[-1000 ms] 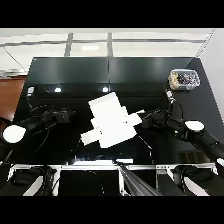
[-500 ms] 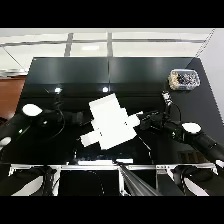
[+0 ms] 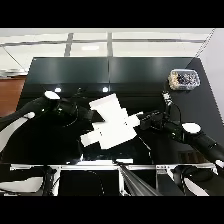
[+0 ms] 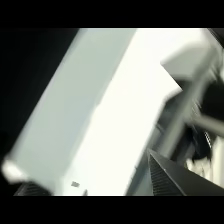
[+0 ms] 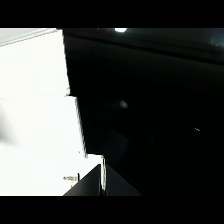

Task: Fold the box and place the chain.

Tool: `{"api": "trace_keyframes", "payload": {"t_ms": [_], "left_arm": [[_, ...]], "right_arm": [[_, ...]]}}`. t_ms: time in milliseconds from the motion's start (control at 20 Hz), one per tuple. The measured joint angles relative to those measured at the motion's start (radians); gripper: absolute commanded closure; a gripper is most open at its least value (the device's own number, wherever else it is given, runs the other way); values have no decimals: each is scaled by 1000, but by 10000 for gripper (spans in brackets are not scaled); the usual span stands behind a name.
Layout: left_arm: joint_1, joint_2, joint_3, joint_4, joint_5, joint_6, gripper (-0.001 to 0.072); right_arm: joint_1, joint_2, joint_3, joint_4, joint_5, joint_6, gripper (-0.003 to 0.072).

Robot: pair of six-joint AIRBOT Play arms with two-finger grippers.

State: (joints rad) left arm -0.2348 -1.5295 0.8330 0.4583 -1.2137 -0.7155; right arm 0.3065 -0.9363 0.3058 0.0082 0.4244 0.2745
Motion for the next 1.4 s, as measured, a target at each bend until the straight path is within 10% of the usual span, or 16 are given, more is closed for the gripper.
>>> {"api": "trace_keyframes", "payload": {"t_ms": [550, 650, 700, 1100, 1400], "left_arm": [[-31, -77, 104, 138, -135, 82, 677], [-32, -78, 106, 147, -132, 84, 677], [-32, -78, 107, 151, -132, 85, 678], [-45, 19, 105, 212, -113, 82, 684], [-140, 221, 15, 280, 105, 193, 680]], "right_arm": [[0, 0, 0, -7, 0, 2, 653], [0, 0, 0, -7, 0, 3, 218], [0, 0, 0, -8, 0, 2, 125], [-60, 17, 80, -223, 184, 2, 126], [-154, 23, 176, -333, 347, 2, 126]]}}
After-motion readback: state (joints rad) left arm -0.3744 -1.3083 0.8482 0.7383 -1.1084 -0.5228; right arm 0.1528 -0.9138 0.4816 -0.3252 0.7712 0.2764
